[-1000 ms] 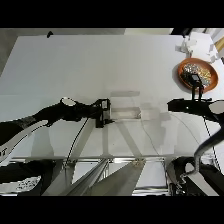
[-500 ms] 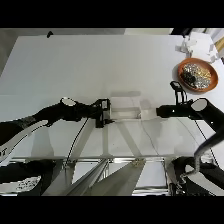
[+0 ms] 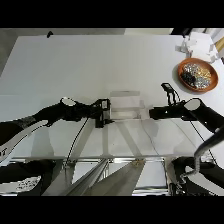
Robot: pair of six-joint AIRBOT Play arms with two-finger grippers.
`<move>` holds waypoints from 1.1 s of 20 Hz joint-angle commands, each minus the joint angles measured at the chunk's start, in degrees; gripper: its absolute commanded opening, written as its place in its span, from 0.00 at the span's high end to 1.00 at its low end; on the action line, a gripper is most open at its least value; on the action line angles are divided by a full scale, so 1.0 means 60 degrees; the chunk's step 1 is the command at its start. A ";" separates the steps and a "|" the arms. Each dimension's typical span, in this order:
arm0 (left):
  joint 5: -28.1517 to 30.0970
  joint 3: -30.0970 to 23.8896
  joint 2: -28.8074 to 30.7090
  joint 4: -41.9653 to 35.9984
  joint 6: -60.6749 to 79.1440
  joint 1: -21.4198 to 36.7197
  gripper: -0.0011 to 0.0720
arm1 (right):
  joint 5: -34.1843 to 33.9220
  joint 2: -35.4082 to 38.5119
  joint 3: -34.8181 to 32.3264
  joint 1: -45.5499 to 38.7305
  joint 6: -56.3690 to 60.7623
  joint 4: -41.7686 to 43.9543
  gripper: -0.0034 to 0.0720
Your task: Fold the box and place the chain.
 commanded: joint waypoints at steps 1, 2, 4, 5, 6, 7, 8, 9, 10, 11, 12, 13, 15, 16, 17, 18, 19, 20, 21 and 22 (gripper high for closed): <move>0.0004 0.0000 0.0004 -0.0004 0.0004 0.0000 0.97 | 0.0597 -0.0011 0.0007 0.0040 -0.0750 0.1038 0.85; 0.0000 0.0000 0.0004 -0.0004 0.0004 0.0000 0.97 | 0.0736 -0.0011 0.0007 0.0040 -0.0765 0.1177 0.78; 0.0004 0.0000 0.0004 0.0000 0.0004 0.0000 0.97 | 0.0965 -0.0011 0.0007 0.0040 -0.0765 0.1235 0.78; 0.0000 0.0000 0.0004 0.0000 0.0004 0.0000 0.97 | 0.1042 -0.0011 0.0007 0.0040 -0.0761 0.1268 0.77; 0.0000 0.0000 0.0004 0.0000 0.0000 0.0000 0.97 | 0.1089 0.0000 0.0011 0.0040 -0.0761 0.1319 0.76; 0.0004 0.0000 0.0004 -0.0004 0.0004 0.0000 0.97 | 0.1115 0.0036 0.0040 0.0040 -0.0758 0.1337 0.72; 0.0000 0.0000 0.0004 0.0000 0.0004 0.0000 0.97 | 0.1133 0.0095 0.0087 0.0040 -0.0758 0.1333 0.72; 0.0004 0.0000 0.0004 -0.0004 0.0004 0.0000 0.97 | 0.1151 0.0149 0.0149 0.0040 -0.0750 0.1337 0.72; 0.0004 0.0000 0.0004 -0.0004 0.0004 0.0000 0.97 | 0.1188 0.0222 0.0215 0.0040 -0.0725 0.1337 0.72; 0.0000 0.0000 0.0004 -0.0004 0.0004 0.0000 0.97 | 0.1239 0.0302 0.0273 0.0040 -0.0725 0.1344 0.72; 0.0000 0.0000 0.0004 -0.0004 0.0004 0.0000 0.97 | 0.1300 0.0364 0.0331 0.0040 -0.0725 0.1341 0.72; 0.0000 0.0000 0.0004 0.0000 0.0004 0.0000 0.97 | 0.1319 0.0404 0.0382 0.0040 -0.0725 0.1337 0.72; 0.0004 0.0000 0.0004 -0.0004 0.0000 0.0000 0.97 | 0.1300 0.0419 0.0444 0.0040 -0.0725 0.1308 0.70; 0.0000 0.0000 0.0004 -0.0004 0.0004 0.0000 0.97 | 0.1304 0.0419 0.0444 0.0040 -0.0725 0.1290 0.66; 0.0000 0.0000 0.0004 -0.0004 0.0004 0.0000 0.97 | 0.1319 0.0419 0.0444 0.0040 -0.0721 0.1279 0.64; 0.0004 0.0000 0.0004 -0.0004 0.0004 0.0000 0.97 | 0.1319 0.0419 0.0444 0.0040 -0.0718 0.1282 0.64; 0.0004 0.0000 0.0004 0.0000 0.0004 0.0000 0.97 | 0.1322 0.0419 0.0459 0.0040 -0.0670 0.1279 0.63; 0.0000 0.0000 0.0004 0.0000 0.0004 0.0000 0.97 | 0.1351 0.0419 0.0514 0.0040 -0.0576 0.1257 0.62; 0.0000 0.0000 0.0004 -0.0004 0.0004 0.0000 0.97 | 0.1410 0.0419 0.0634 0.0040 -0.0510 0.1195 0.58; 0.0000 0.0000 0.0004 0.0000 0.0004 0.0000 0.97 | 0.1504 0.0419 0.0812 0.0040 -0.0441 0.0973 0.58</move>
